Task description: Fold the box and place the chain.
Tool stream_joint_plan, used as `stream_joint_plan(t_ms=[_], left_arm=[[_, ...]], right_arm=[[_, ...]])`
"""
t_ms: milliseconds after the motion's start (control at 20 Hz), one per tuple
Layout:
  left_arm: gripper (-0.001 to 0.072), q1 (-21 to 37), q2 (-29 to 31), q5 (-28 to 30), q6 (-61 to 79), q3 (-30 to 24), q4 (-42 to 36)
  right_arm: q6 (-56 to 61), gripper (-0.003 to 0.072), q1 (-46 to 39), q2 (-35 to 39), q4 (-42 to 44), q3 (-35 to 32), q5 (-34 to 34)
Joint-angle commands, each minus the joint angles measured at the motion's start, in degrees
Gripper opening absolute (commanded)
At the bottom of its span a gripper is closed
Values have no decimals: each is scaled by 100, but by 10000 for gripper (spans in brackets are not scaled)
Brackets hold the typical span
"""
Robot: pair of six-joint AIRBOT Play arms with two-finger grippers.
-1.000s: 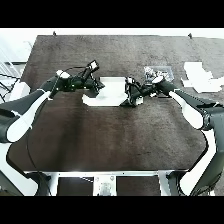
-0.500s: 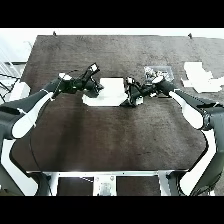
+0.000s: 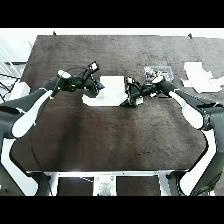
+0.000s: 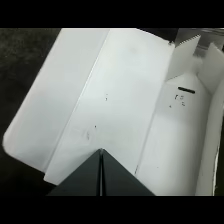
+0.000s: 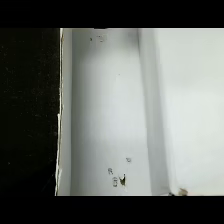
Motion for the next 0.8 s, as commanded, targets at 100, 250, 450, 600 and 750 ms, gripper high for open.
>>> stream_joint_plan(t_ms=[100, 250, 450, 600, 750], left_arm=[[109, 422, 11, -1851, -240, 691, 723], [649, 398, 9, -2396, -719, 855, 2098], [647, 240, 9, -2522, -981, 852, 2861], [647, 31, 7, -2234, -988, 841, 2927], [647, -70, -17, -2074, -990, 841, 2929]], right_arm=[[0, 475, 7, -2, 0, -2, 2], [0, 475, 7, -2, 0, -2, 2], [0, 475, 7, -2, 0, -2, 2], [0, 475, 7, -2, 0, -2, 0], [0, 475, 7, -2, 0, -2, 2]])
